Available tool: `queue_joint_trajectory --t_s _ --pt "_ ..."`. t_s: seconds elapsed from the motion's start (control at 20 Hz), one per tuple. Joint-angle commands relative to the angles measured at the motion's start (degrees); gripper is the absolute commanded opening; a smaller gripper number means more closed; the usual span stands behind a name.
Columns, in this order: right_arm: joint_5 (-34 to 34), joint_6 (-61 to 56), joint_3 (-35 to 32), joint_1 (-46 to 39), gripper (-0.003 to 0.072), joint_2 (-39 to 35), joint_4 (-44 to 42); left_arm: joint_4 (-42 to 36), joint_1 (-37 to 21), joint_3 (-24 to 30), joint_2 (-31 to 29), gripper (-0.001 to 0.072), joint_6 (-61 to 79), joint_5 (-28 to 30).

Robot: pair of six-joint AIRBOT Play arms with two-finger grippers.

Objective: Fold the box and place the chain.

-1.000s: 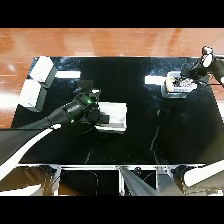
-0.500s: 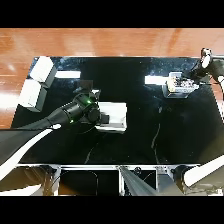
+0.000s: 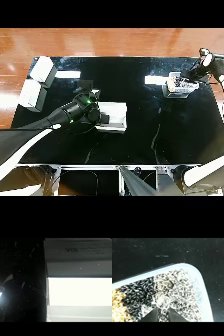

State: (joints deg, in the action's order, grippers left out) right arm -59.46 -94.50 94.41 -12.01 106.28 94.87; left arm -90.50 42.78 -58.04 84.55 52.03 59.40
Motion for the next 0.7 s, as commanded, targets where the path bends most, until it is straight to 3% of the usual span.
queue_joint_trajectory --t_s 0.0,0.35,0.65 --pt "-2.2 2.2 1.8 0.0 0.0015 -2.1 -0.3 0.0 0.0 0.0 0.0 0.0026 0.0 0.0" --pt "-2.9 4.1 2.9 0.1 0.0015 -15.6 -0.6 -0.1 0.0 0.0 0.0 0.0026 0.0 0.0" --pt "-9.4 8.4 2.8 1.4 0.0017 -28.3 -10.7 -0.2 0.0 0.0 0.0 0.0026 0.0 -0.1"
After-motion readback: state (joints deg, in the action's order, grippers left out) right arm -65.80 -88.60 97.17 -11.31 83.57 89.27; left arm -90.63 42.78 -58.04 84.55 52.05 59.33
